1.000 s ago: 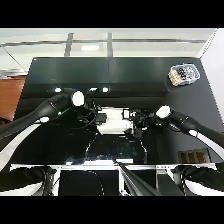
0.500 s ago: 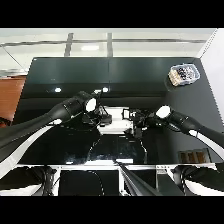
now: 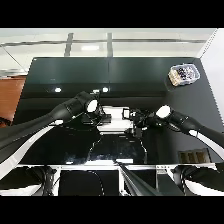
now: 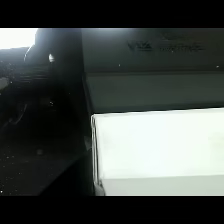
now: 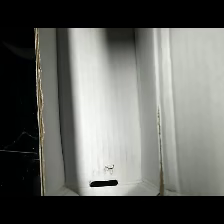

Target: Fold the box and place the chain.

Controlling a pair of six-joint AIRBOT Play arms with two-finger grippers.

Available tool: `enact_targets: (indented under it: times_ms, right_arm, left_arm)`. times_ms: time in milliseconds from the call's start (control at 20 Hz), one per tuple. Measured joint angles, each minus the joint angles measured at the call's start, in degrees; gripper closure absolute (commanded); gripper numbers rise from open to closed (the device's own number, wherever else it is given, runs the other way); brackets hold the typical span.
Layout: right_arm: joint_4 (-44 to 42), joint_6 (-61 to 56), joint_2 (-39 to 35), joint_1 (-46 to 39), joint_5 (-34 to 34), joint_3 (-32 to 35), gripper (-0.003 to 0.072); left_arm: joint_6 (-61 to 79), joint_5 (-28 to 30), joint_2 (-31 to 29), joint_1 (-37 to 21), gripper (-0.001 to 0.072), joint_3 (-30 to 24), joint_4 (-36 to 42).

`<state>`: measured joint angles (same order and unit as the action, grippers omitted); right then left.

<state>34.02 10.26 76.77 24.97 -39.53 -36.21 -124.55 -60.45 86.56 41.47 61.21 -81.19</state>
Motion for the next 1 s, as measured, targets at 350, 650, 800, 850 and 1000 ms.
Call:
enact_targets:
  times_ms: [350, 650, 800, 850, 1000]
  right_arm:
    - [0.0, 0.0, 0.0, 0.0, 0.0, 0.0, 0.0549]
    - [0.0, 0.0, 0.0, 0.0, 0.0, 0.0, 0.0549]
    - [0.0, 0.0, 0.0, 0.0, 0.0, 0.0, 0.0549]
    - [0.0, 0.0, 0.0, 0.0, 0.0, 0.0, 0.0549]
    - [0.0, 0.0, 0.0, 0.0, 0.0, 0.0, 0.0549]
  left_arm:
    - [-0.3, -0.6, 0.0, 0.0, 0.0339, 0.0, 0.2]
    - [-0.8, -1.2, 0.0, 0.0, 0.0361, 0.0, -1.0]
    - [-0.9, -1.1, 0.0, 0.4, 0.0606, 0.0, -1.3]
    - [-0.9, -1.0, 0.0, 0.6, 0.0679, 0.0, -1.5]
    - [-1.1, -1.0, 0.0, 0.9, 0.0681, 0.0, -2.0]
